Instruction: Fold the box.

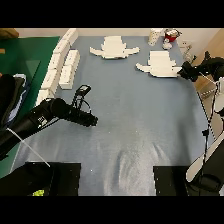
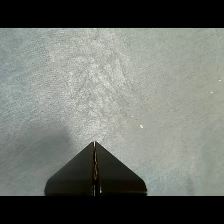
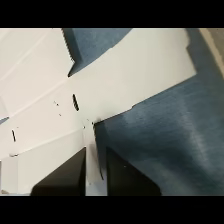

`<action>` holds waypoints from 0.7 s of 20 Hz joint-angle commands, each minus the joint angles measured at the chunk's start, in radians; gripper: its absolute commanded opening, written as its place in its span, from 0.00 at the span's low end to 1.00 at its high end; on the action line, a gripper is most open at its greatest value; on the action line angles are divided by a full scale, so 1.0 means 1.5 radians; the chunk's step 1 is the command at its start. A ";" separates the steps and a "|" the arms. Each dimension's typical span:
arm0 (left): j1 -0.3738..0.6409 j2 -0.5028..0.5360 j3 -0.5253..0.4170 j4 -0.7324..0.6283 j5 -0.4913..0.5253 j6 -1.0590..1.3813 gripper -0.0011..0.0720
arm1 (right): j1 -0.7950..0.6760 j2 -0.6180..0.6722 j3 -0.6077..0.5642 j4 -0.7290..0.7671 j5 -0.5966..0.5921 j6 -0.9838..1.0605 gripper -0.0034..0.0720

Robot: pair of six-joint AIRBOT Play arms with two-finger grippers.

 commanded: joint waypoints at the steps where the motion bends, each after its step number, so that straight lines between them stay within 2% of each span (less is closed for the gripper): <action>1: 0.000 0.001 0.000 0.000 0.000 0.000 0.03 | 0.002 -0.009 0.002 0.050 -0.015 -0.026 0.07; 3: 0.000 0.001 0.000 0.000 0.000 0.000 0.03 | 0.002 -0.006 0.002 0.090 -0.056 -0.052 0.05; 7: 0.000 0.001 0.000 0.000 0.000 0.000 0.03 | 0.018 0.040 -0.026 0.098 -0.158 -0.090 0.04; 11: 0.000 0.001 0.000 0.000 0.000 0.000 0.03 | 0.051 0.135 -0.141 0.091 -0.223 -0.115 0.04; 14: 0.000 0.001 0.000 0.000 0.000 0.000 0.03 | 0.082 0.230 -0.261 0.089 -0.241 -0.124 0.04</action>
